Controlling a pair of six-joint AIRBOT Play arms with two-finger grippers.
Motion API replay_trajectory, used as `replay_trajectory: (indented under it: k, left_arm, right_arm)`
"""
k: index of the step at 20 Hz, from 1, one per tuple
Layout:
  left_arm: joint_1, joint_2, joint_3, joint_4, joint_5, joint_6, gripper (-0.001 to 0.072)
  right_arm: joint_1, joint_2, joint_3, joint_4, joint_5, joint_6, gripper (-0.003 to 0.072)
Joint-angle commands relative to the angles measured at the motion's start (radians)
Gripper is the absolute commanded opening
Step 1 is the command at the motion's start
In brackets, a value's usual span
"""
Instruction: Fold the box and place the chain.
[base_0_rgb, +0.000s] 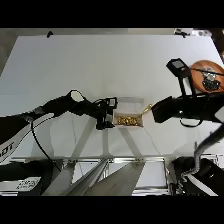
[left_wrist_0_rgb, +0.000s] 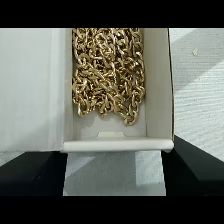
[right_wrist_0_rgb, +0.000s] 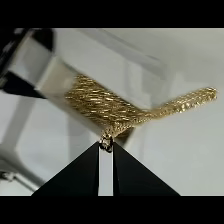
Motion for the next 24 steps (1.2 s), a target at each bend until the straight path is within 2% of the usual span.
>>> replay_trajectory:
  k: [1,4,8,13,16,19,21,24]
  left_arm:
    - [0.0,0.001,0.001,0.0,0.0,0.0,0.0492]
    - [0.0,0.001,0.001,0.0,0.0,0.0,0.0492]
    - [0.0,0.001,0.001,0.0,0.0,0.0,0.0492]
    - [0.0,0.001,0.001,0.0,0.0,0.0,0.0492]
    - [0.0,0.001,0.001,0.0,0.0,0.0,0.0492]
    - [0.0,0.001,0.001,0.0,0.0,0.0,0.0492]
    - [0.0,0.001,0.001,0.0,0.0,0.0,0.0492]
    - [0.0,0.001,0.001,0.0,0.0,0.0,0.0492]
  right_arm:
    - [0.175,0.01,-0.005,-0.032,-0.088,0.102,0.001]
    - [0.241,-0.038,-0.055,-0.063,-0.156,0.16,0.001]
    - [0.262,-0.134,-0.159,-0.066,-0.309,0.196,0.001]
    - [0.262,-0.395,-0.167,-0.072,-0.428,0.228,0.001]
    - [0.262,-0.494,-0.167,-0.071,-0.45,0.257,0.0011]
    - [0.262,-0.499,-0.167,-0.076,-0.456,0.257,0.0018]
    - [0.262,-0.492,-0.167,-0.075,-0.451,0.245,0.0298]
    - [0.262,-0.419,-0.167,-0.082,-0.447,0.245,0.0298]
